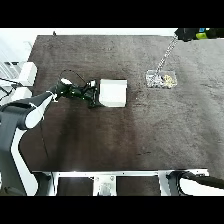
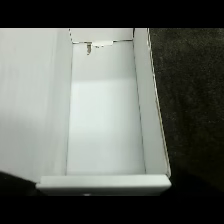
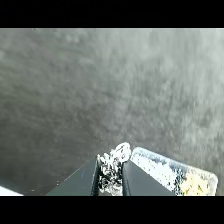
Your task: Fold the box and place the chain.
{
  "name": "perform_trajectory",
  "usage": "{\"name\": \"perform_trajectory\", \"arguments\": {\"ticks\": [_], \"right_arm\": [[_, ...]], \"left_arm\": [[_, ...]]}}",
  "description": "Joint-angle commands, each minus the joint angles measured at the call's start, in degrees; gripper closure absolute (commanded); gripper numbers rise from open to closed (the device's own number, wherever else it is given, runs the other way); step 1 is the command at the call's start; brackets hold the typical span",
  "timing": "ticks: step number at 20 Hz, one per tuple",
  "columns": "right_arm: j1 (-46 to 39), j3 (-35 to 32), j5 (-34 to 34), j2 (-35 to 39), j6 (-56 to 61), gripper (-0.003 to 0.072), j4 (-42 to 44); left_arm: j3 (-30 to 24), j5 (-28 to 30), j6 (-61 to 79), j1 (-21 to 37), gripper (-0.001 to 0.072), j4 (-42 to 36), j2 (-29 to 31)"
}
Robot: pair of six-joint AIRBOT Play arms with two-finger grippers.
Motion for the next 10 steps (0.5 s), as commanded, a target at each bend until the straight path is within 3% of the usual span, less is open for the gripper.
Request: {"name": "perform_trajectory", "arguments": {"ticks": [1, 10], "right_arm": [[2.38, 0.0, 1.99, 3.45, -1.44, 0.0681, 0.0], [11.28, -0.46, 5.6, 5.57, -2.47, 0.0681, 0.0]], "left_arm": [[0.02, -0.02, 0.0, 0.0, 0.0362, 0.0, 0.0], [0.02, -0.02, 0.0, 0.0, 0.0362, 0.0, 0.0]]}}
